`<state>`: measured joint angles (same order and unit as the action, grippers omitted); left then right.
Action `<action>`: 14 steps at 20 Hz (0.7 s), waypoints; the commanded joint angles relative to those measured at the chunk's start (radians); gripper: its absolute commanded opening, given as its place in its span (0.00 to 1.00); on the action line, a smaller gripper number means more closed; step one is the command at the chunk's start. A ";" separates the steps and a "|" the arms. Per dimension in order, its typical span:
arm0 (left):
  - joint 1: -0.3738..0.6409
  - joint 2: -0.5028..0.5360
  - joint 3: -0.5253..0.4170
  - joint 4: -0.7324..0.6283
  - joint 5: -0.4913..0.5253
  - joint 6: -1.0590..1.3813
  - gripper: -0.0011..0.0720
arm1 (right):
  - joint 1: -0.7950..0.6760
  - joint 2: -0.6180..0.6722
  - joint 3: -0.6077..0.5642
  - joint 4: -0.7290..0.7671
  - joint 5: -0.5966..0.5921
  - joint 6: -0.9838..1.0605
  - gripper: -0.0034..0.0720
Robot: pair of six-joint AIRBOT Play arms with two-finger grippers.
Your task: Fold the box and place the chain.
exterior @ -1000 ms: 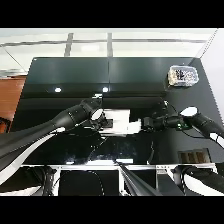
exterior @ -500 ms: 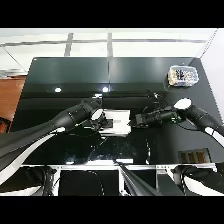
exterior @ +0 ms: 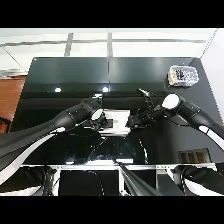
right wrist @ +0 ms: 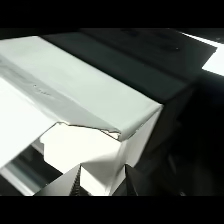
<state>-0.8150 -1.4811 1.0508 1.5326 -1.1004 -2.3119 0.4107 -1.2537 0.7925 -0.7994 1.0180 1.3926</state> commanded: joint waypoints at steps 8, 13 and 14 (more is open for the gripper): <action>0.001 0.000 0.000 0.000 0.000 0.000 0.05 | 0.213 -0.153 0.203 -0.433 0.047 0.500 0.29; 0.001 0.000 0.000 0.000 0.000 0.000 0.05 | 0.277 -0.173 0.238 -0.554 0.085 0.674 0.29; 0.001 0.000 0.000 0.000 0.000 0.000 0.05 | 0.286 -0.174 0.238 -0.556 0.085 0.690 0.29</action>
<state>-0.8150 -1.4811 1.0508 1.5322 -1.0992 -2.3119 0.6632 -1.4166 1.0157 -1.2907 1.0847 1.9774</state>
